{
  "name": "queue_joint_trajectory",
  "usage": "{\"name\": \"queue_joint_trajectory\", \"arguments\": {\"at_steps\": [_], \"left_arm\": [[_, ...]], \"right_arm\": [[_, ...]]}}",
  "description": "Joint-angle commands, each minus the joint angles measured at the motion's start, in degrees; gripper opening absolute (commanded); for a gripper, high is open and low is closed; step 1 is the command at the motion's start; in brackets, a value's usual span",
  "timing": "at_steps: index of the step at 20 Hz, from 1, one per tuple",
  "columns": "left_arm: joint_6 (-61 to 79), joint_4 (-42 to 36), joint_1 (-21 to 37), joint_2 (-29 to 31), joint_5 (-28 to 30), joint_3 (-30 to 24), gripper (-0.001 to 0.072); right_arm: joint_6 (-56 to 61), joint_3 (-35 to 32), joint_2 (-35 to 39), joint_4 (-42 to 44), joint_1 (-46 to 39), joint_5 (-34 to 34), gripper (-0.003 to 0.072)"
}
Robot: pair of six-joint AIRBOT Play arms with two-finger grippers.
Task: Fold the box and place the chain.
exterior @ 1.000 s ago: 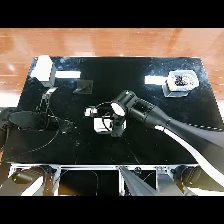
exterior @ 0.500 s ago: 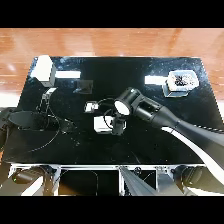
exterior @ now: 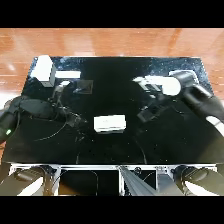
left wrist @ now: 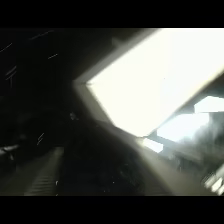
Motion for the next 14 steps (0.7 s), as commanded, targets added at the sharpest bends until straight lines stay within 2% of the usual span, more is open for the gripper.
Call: {"name": "queue_joint_trajectory", "arguments": {"at_steps": [1, 2, 4, 6, 14], "left_arm": [[20.06, -0.68, -6.01, -9.16, 1.29, 6.88, 0.0625], [22.18, 2.49, -9.01, -11.13, 0.31, 8.79, 0.0625], [22.99, 12.09, -14.49, -13.33, -2.95, 11.1, 0.0625], [23.02, 18.32, -17.79, -13.55, -6.51, 11.23, 0.0624], [23.02, 16.83, -18.71, -13.77, -5.64, 11.19, 0.062]], "right_arm": [[3.28, -9.22, 6.49, 5.11, -9.29, -0.55, 0.0312], [3.23, -10.75, 6.97, 5.05, -10.08, 0.42, 0.072], [2.84, -12.31, 6.97, 5.11, -10.1, 1.31, 0.072], [2.86, -12.74, 6.97, 5.49, -10.1, 0.94, 0.072], [2.89, -12.74, 6.97, 5.53, -10.12, -1.79, 0.072]]}}
